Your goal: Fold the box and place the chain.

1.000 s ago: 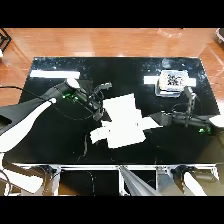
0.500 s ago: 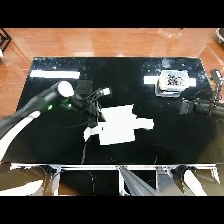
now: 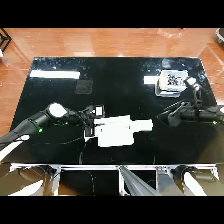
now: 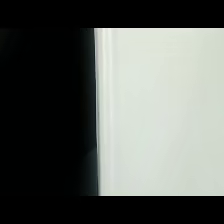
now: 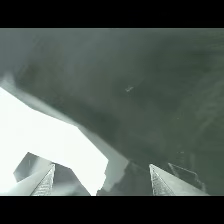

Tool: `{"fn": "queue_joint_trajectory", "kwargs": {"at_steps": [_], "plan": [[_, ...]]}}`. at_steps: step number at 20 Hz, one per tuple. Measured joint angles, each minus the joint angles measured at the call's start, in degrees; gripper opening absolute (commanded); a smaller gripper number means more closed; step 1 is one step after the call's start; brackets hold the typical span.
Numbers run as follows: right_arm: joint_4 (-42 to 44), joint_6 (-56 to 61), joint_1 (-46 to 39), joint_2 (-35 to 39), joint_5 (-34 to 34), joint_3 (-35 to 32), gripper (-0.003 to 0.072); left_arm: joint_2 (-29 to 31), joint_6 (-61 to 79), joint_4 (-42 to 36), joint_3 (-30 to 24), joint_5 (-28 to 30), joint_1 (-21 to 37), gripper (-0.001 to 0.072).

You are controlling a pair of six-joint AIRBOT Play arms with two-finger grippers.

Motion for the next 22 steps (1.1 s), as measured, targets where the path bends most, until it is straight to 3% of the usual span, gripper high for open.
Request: {"fn": "queue_joint_trajectory", "kwargs": {"at_steps": [12, 22], "plan": [[-3.0, -11.0, 15.8, 0.0, -9.6, -8.7, 0.0704, -4.2, -0.2, 3.4, 3.9, -0.5, -0.1, 0.0021], [-7.6, -14.9, 20.0, -0.1, -14.8, -11.4, 0.0704, -6.3, -7.9, 10.8, 6.3, -2.6, -1.4, 0.0021]]}}
